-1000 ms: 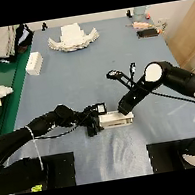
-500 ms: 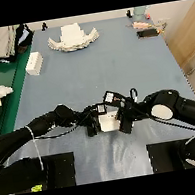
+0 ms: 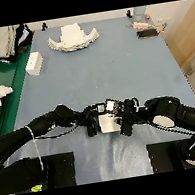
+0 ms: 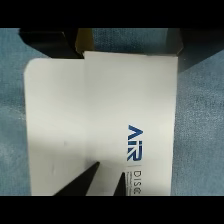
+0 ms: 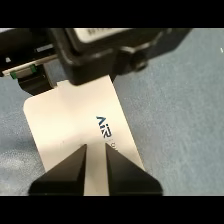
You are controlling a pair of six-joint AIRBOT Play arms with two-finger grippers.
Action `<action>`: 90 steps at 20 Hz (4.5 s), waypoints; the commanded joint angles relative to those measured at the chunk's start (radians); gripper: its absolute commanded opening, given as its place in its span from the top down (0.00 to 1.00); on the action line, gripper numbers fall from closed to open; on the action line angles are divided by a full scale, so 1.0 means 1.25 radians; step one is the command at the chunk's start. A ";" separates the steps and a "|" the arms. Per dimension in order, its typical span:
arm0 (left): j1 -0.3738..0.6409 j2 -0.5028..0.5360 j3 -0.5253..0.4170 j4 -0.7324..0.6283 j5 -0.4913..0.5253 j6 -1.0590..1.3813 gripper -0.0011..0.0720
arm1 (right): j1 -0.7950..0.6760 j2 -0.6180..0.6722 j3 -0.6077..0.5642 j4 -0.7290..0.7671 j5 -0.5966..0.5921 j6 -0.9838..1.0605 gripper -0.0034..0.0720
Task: Fold the box.
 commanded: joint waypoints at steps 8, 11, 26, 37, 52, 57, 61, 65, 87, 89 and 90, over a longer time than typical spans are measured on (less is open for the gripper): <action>0.000 0.000 0.001 0.000 0.000 0.000 0.29 | 0.002 0.043 0.004 0.017 0.092 -0.106 0.25; 0.000 0.000 0.001 0.000 0.000 0.000 0.29 | 0.002 0.013 0.004 -0.013 0.077 -0.146 0.25; 0.000 0.000 0.001 0.000 0.000 0.000 0.29 | 0.002 0.032 0.005 -0.098 -0.025 -0.152 0.26; 0.000 0.000 0.001 0.000 0.000 0.000 0.29 | -0.002 0.041 0.004 -0.199 -0.110 -0.152 0.26; 0.000 0.000 0.001 0.000 0.000 0.000 0.29 | 0.037 -0.009 0.004 -0.101 -0.048 -0.157 0.28; 0.000 0.000 0.001 0.000 0.000 0.000 0.29 | 0.050 0.004 0.004 -0.096 -0.038 -0.157 0.28; 0.000 0.000 0.001 0.000 0.000 0.000 0.29 | 0.050 0.051 0.004 -0.096 -0.040 -0.148 0.28; 0.000 0.000 0.001 0.000 0.000 0.000 0.29 | 0.049 0.122 0.004 -0.096 -0.020 0.085 0.42; 0.000 0.000 0.001 0.000 0.000 0.000 0.29 | 0.049 0.122 -0.313 -0.120 -0.482 0.591 0.95; 0.000 0.000 0.001 0.000 0.000 0.000 0.29 | 0.050 0.097 -0.313 -0.120 -0.482 0.591 0.95; 0.000 0.000 0.001 0.000 0.000 0.000 0.29 | 0.050 0.089 -0.313 -0.120 -0.482 0.591 0.95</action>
